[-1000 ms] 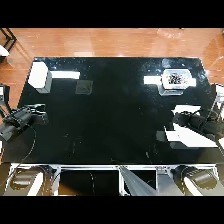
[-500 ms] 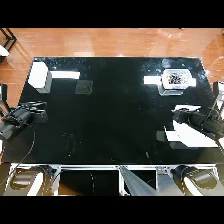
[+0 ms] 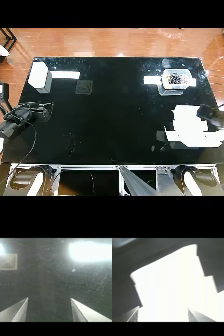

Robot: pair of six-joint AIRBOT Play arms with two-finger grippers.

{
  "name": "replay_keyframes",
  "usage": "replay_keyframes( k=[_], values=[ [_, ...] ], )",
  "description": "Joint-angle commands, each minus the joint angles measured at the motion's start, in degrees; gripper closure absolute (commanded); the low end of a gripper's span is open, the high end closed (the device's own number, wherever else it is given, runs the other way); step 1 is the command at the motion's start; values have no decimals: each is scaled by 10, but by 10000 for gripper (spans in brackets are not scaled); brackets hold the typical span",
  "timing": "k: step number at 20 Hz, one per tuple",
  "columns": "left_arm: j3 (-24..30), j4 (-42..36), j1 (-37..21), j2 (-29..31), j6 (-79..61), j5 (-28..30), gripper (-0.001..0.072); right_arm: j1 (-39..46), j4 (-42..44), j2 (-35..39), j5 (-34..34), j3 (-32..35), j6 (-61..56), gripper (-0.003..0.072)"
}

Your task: Fold the box and place the chain.

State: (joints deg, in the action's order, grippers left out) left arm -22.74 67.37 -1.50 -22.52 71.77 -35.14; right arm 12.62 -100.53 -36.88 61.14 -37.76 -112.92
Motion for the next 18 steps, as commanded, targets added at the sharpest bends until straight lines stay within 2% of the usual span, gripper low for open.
replay_keyframes(
  k=[1, 3, 6, 9, 11, 13, 16, 18],
  values=[
    [0, -8, 0, 0, 0, -9, 80, 220, 29, -88, -9, -58, 93, -23],
    [0, -8, 0, 0, 0, -20, 80, 340, 73, -140, 4, -76, 160, -23],
    [0, -8, 0, -2, 0, -33, 80, 482, 89, -205, 40, -96, 226, -23],
    [0, -8, 0, -12, 0, -28, 80, 572, 204, -276, 83, -111, 388, -23],
    [0, -8, 0, -23, 0, -29, 80, 607, 313, -338, 144, -135, 492, -23],
    [0, -8, 0, -32, 0, -28, 80, 621, 379, -401, 201, -174, 520, -23],
    [0, -8, 0, -33, 0, -25, 80, 614, 391, -489, 294, -241, 517, -23],
    [0, -8, 0, -33, 0, -21, 80, 605, 390, -532, 332, -273, 512, -23]
  ],
)
